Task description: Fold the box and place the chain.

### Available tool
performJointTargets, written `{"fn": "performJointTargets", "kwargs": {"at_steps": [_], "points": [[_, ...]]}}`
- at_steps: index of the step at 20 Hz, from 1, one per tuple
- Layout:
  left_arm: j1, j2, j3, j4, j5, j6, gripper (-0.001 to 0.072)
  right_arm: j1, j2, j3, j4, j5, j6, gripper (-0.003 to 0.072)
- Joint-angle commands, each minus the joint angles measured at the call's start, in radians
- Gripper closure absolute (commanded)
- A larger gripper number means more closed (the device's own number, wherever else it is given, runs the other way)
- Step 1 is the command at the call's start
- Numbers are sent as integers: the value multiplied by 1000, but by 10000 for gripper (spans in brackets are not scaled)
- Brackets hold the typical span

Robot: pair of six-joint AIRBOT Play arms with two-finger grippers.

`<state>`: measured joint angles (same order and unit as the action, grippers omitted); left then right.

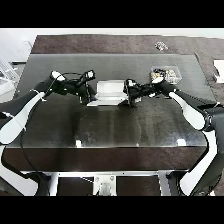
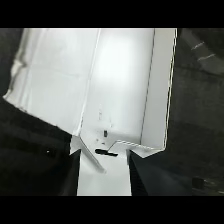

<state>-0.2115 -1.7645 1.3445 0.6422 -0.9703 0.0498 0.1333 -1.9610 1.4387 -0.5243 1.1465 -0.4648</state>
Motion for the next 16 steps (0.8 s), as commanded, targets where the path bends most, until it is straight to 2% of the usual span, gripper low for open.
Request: {"fn": "performJointTargets", "kwargs": {"at_steps": [1,4,5,6,9,13,15,16], "points": [[-1,-1,1,-30,-19,11,361,1,-1,0,0,-1,1,109],[-1,-1,1,-30,-23,11,363,1,-1,0,0,-1,1,109],[-1,-1,1,-30,-29,12,481,1,-1,0,0,-1,1,109],[-4,-1,1,-31,-34,12,510,1,-1,0,0,-1,1,109],[-23,-2,1,-35,-30,36,509,1,-1,0,0,-1,1,109],[-57,-10,1,-37,43,39,509,1,-1,0,0,-1,1,109],[-57,-35,1,-37,45,41,507,1,-1,0,0,-1,1,109],[-57,-47,1,-37,46,41,473,1,-1,0,0,-1,1,109]]}}
